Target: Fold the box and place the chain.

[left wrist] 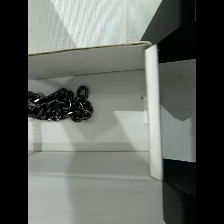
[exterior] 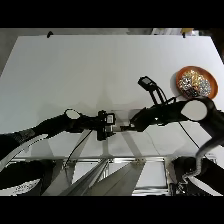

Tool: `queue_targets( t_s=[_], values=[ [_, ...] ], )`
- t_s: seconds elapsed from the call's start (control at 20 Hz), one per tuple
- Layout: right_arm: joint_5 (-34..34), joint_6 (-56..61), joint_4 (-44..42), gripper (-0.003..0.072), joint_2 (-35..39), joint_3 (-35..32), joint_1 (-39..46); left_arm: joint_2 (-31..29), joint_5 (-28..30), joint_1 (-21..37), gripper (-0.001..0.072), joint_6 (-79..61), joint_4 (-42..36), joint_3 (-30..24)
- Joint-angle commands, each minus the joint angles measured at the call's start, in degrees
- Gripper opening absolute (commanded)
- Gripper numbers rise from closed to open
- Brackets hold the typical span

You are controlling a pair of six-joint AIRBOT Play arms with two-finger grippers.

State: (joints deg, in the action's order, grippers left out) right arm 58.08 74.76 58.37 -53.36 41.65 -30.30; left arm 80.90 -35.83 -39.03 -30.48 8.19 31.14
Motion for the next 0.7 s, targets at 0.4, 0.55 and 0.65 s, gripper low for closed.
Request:
queue_targets(
  t_s=[0.4, 0.55, 0.65],
  values=[
    [7.2, -6.2, 4.0, 0.034, -7.6, 8.5, 0.7, 0.0, 0.0, 0.0, 0.017, 0.0, 0.0, 0.0],
    [12.7, -6.2, 5.8, 0.022, -7.6, 20.1, 6.1, 0.0, 0.0, 0.0, 0.017, 0.0, 0.0, 0.0],
    [12.2, -6.0, 7.8, 0.0022, -7.6, 24.9, 10.8, 0.0, 0.0, 0.0, 0.017, 0.0, 0.0, 0.0]
  ],
)
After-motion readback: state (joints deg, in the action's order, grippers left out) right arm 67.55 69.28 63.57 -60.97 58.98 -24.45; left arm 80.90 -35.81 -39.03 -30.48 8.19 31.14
